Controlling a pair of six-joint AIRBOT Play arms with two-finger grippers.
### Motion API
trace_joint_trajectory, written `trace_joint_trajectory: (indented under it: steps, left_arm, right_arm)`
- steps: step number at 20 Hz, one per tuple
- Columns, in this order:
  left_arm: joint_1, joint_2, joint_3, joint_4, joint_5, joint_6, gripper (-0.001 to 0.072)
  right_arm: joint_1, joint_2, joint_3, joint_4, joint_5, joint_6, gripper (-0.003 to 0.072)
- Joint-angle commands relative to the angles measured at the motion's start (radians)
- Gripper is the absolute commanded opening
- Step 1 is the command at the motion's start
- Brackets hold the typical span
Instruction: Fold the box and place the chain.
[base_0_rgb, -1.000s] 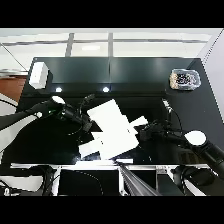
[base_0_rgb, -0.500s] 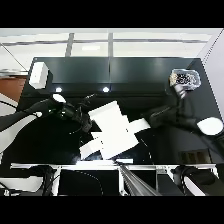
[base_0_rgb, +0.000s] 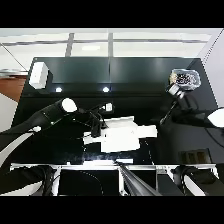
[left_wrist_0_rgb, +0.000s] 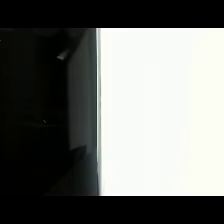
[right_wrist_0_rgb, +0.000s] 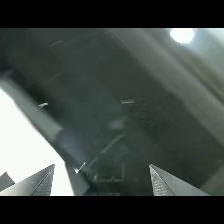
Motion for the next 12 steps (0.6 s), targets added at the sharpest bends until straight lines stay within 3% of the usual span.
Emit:
trace_joint_trajectory:
  steps: [1,6,12]
  left_arm:
    - [-0.024,-0.034,-0.005,0.015,0.066,0.062,0.0033]
    - [-0.024,-0.060,-0.004,0.016,0.065,0.068,0.0033]
    - [-0.024,-0.060,-0.004,0.016,0.064,0.068,0.0034]
  right_arm:
    - [0.105,-0.003,-0.086,0.034,0.005,-0.135,0.0703]
    - [0.259,-0.005,-0.235,0.032,-0.150,-0.209,0.0703]
    - [0.353,-0.060,-0.255,0.021,-0.163,-0.271,0.0703]
